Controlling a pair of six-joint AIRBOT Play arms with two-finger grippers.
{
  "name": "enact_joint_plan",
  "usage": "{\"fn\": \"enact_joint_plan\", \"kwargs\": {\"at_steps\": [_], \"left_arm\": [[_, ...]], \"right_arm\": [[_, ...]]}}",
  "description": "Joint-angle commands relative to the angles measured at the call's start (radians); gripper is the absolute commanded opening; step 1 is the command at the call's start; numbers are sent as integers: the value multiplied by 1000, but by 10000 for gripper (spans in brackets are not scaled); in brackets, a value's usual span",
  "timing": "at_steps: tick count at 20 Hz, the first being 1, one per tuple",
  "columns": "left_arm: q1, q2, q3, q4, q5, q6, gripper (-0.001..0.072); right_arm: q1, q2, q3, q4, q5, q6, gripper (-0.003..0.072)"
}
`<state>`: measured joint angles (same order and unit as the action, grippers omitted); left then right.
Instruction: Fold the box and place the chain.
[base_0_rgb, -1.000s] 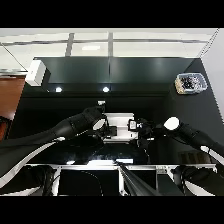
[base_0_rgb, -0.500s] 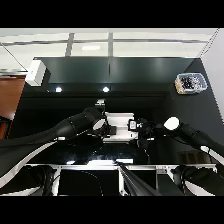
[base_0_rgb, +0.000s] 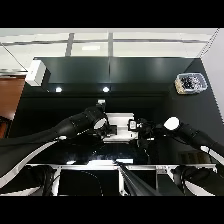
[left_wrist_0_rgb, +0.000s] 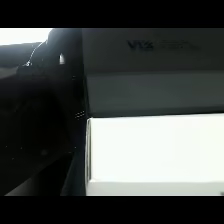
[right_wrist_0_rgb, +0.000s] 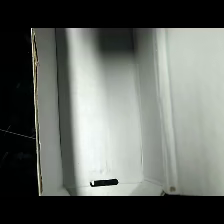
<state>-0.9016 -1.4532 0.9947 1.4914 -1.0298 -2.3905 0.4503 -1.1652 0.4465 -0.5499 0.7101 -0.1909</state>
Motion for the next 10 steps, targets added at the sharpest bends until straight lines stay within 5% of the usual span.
{"fn": "enact_joint_plan", "kwargs": {"at_steps": [1,4,8,10], "left_arm": [[2,1,13,0,-4,0,329],[2,0,13,5,-21,0,328],[1,0,13,15,-29,0,26],[1,0,13,15,-29,0,26]], "right_arm": [[0,-1,0,0,0,-1,408],[0,-1,0,0,0,-1,408],[0,-1,0,0,0,-1,408],[0,-1,0,0,1,-1,408]]}}
